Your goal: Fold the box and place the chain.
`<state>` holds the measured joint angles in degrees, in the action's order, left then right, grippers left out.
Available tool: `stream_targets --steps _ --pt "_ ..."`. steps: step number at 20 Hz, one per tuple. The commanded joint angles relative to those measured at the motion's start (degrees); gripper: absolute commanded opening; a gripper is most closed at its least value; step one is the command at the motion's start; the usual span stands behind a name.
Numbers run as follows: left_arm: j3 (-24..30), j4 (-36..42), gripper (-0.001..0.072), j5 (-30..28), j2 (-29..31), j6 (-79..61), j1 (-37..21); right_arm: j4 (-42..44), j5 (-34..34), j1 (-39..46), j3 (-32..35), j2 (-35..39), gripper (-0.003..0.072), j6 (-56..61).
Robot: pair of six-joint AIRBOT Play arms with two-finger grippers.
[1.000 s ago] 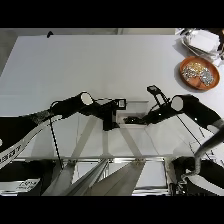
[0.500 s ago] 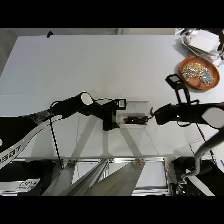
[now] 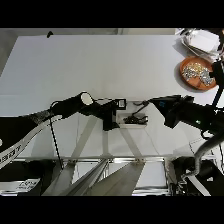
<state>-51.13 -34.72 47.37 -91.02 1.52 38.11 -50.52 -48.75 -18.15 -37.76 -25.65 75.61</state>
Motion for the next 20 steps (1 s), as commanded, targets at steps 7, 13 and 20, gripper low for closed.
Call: stream_targets --steps 7,13,20 --pt "-0.1 0.0 0.0314 0.0 0.0 0.0 0.0 -5.2 1.6 -9.1 -0.1 -18.6 0.0011 -0.4" --pt "-0.1 0.0 0.0314 0.0 0.0 0.0 0.0 -6.2 1.4 -9.3 -0.1 -30.9 0.0194 -0.2" --pt "-0.1 0.0 0.0314 0.0 0.0 0.0 0.0 -8.7 -3.9 -6.3 -0.1 -24.6 0.0196 -0.2"
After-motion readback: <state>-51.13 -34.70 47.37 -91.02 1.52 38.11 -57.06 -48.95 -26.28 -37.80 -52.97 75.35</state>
